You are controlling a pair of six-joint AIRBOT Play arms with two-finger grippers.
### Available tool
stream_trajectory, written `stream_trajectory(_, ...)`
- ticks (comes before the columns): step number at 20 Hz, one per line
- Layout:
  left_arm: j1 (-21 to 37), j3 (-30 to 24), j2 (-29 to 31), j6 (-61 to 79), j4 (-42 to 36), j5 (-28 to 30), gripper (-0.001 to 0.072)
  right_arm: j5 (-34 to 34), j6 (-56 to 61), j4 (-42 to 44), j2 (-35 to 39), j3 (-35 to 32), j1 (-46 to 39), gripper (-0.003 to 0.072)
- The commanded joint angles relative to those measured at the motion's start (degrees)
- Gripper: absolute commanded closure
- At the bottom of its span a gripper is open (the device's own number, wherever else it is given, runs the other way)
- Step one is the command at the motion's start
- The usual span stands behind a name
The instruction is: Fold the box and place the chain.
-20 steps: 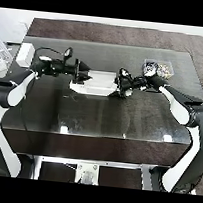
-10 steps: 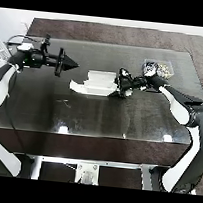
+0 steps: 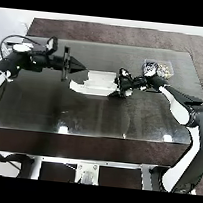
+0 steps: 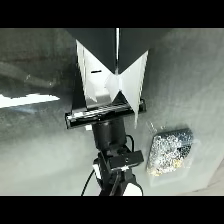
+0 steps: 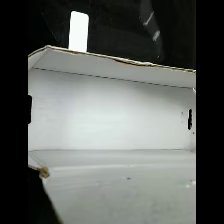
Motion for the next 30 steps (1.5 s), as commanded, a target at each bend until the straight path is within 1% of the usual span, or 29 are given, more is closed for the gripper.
stream_trajectory(1,-1.0,-4.7,1.5,-0.1,0.9,5.8,0.0692,0.0,0.0,0.0,0.0,0.0,0.0,0.0102)
stream_trajectory(3,-1.0,-4.9,-0.8,-1.0,0.7,7.5,0.0692,0.0,0.0,0.0,0.0,0.0,0.0,0.0102)
stream_trajectory(5,-1.8,-4.9,-4.6,-1.6,0.8,8.7,0.0691,0.0,0.0,0.0,0.0,0.0,0.0,0.0102)
stream_trajectory(7,-2.7,-4.9,-7.8,-2.0,0.8,8.4,0.0692,0.0,0.0,0.0,0.0,0.0,0.0,0.0102)
stream_trajectory(9,-3.4,-4.9,-8.4,-1.7,0.2,9.7,0.0691,0.0,0.0,0.0,0.0,0.0,0.0,0.0102)
stream_trajectory(10,-3.7,-4.9,-8.4,-1.1,-0.4,11.3,0.0692,0.0,0.0,0.0,0.0,0.0,0.0,0.0102)
stream_trajectory(12,-4.9,-4.9,-8.5,-0.9,-0.9,17.2,0.0692,0.0,0.0,0.0,0.0,0.0,0.0,0.0102)
stream_trajectory(14,-6.3,-4.5,-8.7,-0.5,-1.0,21.7,0.0691,0.0,0.0,0.0,0.0,0.0,0.0,0.0102)
stream_trajectory(16,-7.2,-2.7,-9.6,-0.5,-1.2,24.3,0.0691,0.0,0.0,0.0,0.0,0.0,0.0,0.0102)
stream_trajectory(19,-7.5,2.0,-12.5,-1.7,-1.8,26.8,0.0691,0.0,0.0,0.0,0.0,0.0,0.0,0.0102)
stream_trajectory(22,-7.5,7.6,-15.9,-2.7,-1.8,27.3,0.0691,0.0,0.0,0.0,0.0,0.0,0.0,0.0102)
stream_trajectory(24,-7.5,10.3,-17.4,-4.2,-1.8,27.9,0.0691,0.0,0.0,0.0,0.0,0.0,0.0,0.0102)
stream_trajectory(27,-7.6,10.8,-17.9,-5.5,-1.2,27.4,0.0691,0.0,0.0,0.0,0.0,0.0,0.0,0.0102)
stream_trajectory(30,-8.1,10.8,-18.8,-7.8,1.6,26.1,0.0690,0.0,0.0,0.0,0.0,0.0,0.0,0.0102)
